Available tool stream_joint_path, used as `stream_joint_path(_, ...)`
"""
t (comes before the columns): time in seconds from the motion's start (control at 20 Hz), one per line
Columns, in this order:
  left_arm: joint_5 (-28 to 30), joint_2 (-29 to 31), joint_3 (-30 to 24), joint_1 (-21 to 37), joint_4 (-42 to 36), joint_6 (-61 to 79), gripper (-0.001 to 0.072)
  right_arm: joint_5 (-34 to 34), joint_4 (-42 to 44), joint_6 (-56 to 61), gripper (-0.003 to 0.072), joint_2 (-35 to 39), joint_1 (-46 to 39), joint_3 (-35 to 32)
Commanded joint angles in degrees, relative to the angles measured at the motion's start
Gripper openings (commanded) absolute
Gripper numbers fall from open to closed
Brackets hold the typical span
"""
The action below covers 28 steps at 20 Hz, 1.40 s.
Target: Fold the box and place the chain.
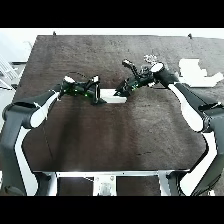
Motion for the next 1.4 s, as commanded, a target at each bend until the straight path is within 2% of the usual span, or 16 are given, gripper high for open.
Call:
stream_joint_path(0.0,0.37,0.00,0.07,0.09,-0.07,-0.04,0.0471,-0.15,1.62,-0.33,0.0452,0.28,-1.09,1.79)
stream_joint_path(0.1,0.37,-0.02,0.07,0.09,-0.07,-0.04,0.0471,-0.13,1.64,-0.33,0.0456,0.44,-1.36,2.64)
stream_joint_path(0.15,0.37,0.00,0.07,0.09,-0.07,-0.04,0.0471,-0.15,1.46,-0.31,0.0521,0.44,-1.42,2.86)
stream_joint_path(0.2,0.37,-0.02,0.04,0.09,-0.07,-0.04,0.0471,-0.15,1.38,-0.31,0.0543,0.44,-1.42,2.89)
stream_joint_path(0.45,0.37,0.00,0.04,0.09,-0.07,-0.04,0.0471,-0.24,2.32,-0.46,0.0522,0.44,-1.79,3.02)
stream_joint_path(0.65,0.37,-0.02,0.07,0.09,-0.07,-0.04,0.0471,-0.31,8.98,-2.27,0.0397,0.44,-2.21,3.10)
stream_joint_path(0.7,0.37,-0.02,0.07,0.09,-0.07,-0.04,0.0471,-0.37,8.83,-2.25,0.0310,0.37,-2.19,3.08)
stream_joint_path(0.85,0.37,-0.02,0.07,0.09,-0.07,-0.04,0.0471,-0.39,7.78,-2.25,0.0119,0.31,-1.51,2.08)
stream_joint_path(0.9,0.37,-0.02,0.04,0.09,-0.07,-0.04,0.0471,-0.44,7.80,-2.23,0.0112,0.11,-1.36,1.53)
stream_joint_path(1.0,0.37,-0.02,0.07,0.09,-0.07,-0.04,0.0471,-0.85,7.78,-2.19,0.0038,-0.79,-1.27,0.57)
stream_joint_path(1.05,0.37,-0.02,0.07,0.09,-0.07,-0.04,0.0471,-0.83,7.78,-1.53,0.0026,-1.31,-1.16,0.17)
stream_joint_path(1.35,0.37,-0.02,0.07,0.09,-0.07,-0.04,0.0471,-0.20,2.38,0.63,0.0012,-1.77,0.94,-2.64)
